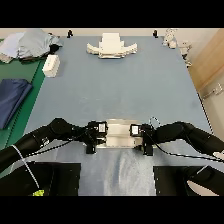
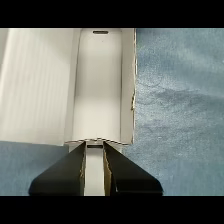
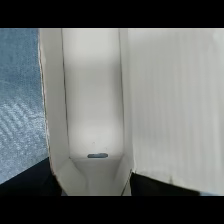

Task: Fold the box.

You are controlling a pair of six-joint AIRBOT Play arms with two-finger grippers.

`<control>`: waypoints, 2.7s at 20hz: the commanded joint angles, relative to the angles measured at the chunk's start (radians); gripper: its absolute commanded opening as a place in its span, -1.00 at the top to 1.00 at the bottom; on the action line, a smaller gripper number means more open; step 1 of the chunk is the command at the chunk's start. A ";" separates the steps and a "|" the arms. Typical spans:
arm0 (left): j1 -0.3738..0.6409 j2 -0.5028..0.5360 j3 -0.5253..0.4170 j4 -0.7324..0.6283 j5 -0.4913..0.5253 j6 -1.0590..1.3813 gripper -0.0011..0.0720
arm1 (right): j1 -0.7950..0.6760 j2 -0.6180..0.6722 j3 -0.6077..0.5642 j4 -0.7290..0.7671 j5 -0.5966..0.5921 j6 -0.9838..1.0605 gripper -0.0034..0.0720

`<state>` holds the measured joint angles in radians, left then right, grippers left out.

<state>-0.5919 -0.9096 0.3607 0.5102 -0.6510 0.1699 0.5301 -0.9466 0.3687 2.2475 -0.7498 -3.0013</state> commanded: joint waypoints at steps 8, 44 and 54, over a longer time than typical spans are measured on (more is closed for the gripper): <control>-0.032 -0.046 0.001 -0.126 0.016 0.076 -0.16 | 0.001 0.001 0.000 0.000 0.001 0.000 -0.43; 0.267 0.222 -0.021 0.475 -0.333 -1.772 0.94 | 0.001 0.000 0.000 0.000 0.001 0.000 -0.43; 0.174 0.082 -0.022 0.290 -0.216 -1.641 0.94 | 0.001 0.000 0.000 0.000 0.001 0.000 -0.43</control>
<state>-0.3820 -0.8112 0.3397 0.8688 -0.9173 -1.5028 0.5301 -0.9466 0.3687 2.2475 -0.7494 -3.0009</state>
